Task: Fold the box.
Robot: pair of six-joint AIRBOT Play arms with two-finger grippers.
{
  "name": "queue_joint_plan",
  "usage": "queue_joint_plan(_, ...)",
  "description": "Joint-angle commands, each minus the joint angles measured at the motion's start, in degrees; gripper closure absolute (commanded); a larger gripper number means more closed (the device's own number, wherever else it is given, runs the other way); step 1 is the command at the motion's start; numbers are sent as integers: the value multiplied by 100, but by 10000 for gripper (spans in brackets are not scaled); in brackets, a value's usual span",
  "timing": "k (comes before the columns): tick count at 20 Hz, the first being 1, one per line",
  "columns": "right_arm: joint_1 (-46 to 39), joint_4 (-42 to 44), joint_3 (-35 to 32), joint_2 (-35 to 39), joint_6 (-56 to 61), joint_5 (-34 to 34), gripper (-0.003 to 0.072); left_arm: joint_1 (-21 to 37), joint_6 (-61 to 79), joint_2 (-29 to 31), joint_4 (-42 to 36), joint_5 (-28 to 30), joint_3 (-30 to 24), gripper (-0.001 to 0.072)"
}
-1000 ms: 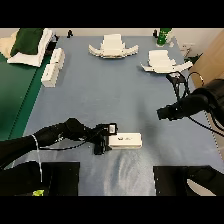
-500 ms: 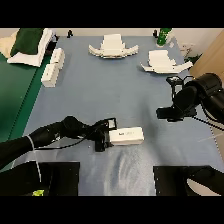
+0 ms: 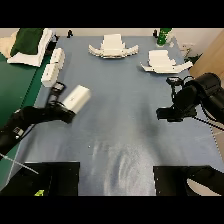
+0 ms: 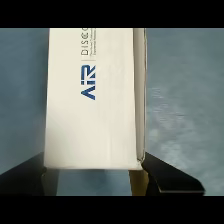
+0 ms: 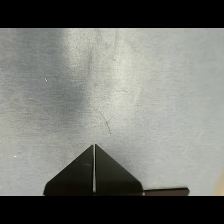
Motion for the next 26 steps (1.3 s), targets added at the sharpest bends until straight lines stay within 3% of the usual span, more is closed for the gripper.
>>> queue_joint_plan(1,2,2,7,-4,2,0,667,1709,-1078,136,988,166,7,326)
queue_joint_plan(5,2,4,7,-4,2,0,667,2483,-824,-518,981,516,9,327)
queue_joint_plan(11,4,4,7,-4,2,0,667,2050,-817,-1808,745,1843,544,327)
queue_joint_plan(17,4,2,7,-4,2,0,667,1672,-850,-3543,619,1768,2074,327)
queue_joint_plan(26,2,2,7,-4,2,0,667,1672,-855,-5204,616,1016,4435,327)
